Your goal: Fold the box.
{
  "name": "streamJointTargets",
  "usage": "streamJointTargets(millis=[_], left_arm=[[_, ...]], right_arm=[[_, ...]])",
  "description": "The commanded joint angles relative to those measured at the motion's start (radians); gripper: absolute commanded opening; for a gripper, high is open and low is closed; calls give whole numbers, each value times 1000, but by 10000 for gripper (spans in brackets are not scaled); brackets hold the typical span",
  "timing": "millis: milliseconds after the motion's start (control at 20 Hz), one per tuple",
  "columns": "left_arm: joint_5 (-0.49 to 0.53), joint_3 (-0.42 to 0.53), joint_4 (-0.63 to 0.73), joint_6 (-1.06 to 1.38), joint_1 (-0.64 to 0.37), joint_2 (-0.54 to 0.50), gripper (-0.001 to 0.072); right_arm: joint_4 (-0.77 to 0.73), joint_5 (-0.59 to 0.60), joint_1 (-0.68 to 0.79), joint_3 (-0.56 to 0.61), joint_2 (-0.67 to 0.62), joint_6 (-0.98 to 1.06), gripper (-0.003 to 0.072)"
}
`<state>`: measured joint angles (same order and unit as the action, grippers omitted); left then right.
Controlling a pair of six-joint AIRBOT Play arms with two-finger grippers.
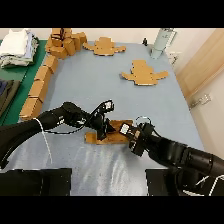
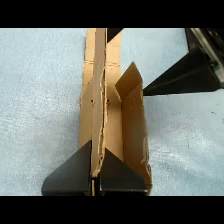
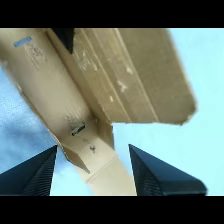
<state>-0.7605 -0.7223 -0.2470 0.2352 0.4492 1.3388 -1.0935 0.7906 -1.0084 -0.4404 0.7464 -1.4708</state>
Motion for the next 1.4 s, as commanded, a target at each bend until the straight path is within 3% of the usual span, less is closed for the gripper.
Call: streamJointTargets(millis=[0,200,350,500,700,1350], left_arm=[[0,-1,0,0,0,-1,13],[0,-1,0,0,0,-1,13],[0,-1,0,0,0,-1,13],[0,-1,0,0,0,-1,12],[0,-1,0,0,0,-1,12],[0,-1,0,0,0,-1,13]], right_arm=[[-331,-144,200,11,-15,-494,717],[-840,-153,450,2,23,-1136,717],[-994,-126,540,-13,76,-1351,717],[-1041,-8,573,-69,179,-1418,717],[-1084,59,575,-92,283,-1440,717],[-1071,45,575,-92,300,-1436,710]])
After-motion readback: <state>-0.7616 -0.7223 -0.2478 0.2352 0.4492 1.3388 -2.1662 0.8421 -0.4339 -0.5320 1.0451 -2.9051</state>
